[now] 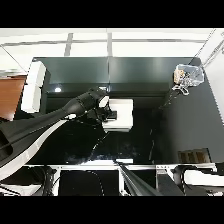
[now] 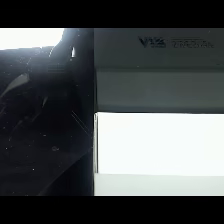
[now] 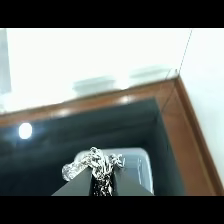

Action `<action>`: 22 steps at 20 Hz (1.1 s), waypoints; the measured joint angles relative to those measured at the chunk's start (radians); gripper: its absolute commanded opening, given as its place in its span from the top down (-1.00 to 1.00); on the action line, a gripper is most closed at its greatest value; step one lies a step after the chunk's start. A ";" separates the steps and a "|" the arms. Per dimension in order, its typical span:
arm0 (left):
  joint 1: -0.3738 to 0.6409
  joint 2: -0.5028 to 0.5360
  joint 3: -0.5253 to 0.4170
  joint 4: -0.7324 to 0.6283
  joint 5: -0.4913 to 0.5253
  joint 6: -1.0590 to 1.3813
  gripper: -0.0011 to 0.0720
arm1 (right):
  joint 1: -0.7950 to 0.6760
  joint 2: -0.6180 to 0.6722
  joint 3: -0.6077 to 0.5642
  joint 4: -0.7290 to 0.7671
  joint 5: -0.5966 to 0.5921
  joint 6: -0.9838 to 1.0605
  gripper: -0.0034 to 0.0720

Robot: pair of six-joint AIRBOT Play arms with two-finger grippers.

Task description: Fold the box and place the chain.

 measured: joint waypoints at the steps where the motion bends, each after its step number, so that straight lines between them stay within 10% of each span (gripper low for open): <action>1: 0.000 0.000 0.000 0.000 0.000 0.000 0.88 | 0.000 -0.014 0.000 -0.002 -0.022 0.005 0.87; 11: 0.000 0.000 0.000 0.000 0.000 0.000 0.88 | -0.025 -0.104 0.019 -0.010 -0.139 0.052 0.87; 22: 0.000 0.000 0.000 0.000 0.002 0.000 0.88 | -0.065 -0.396 -0.042 0.008 0.050 0.102 0.86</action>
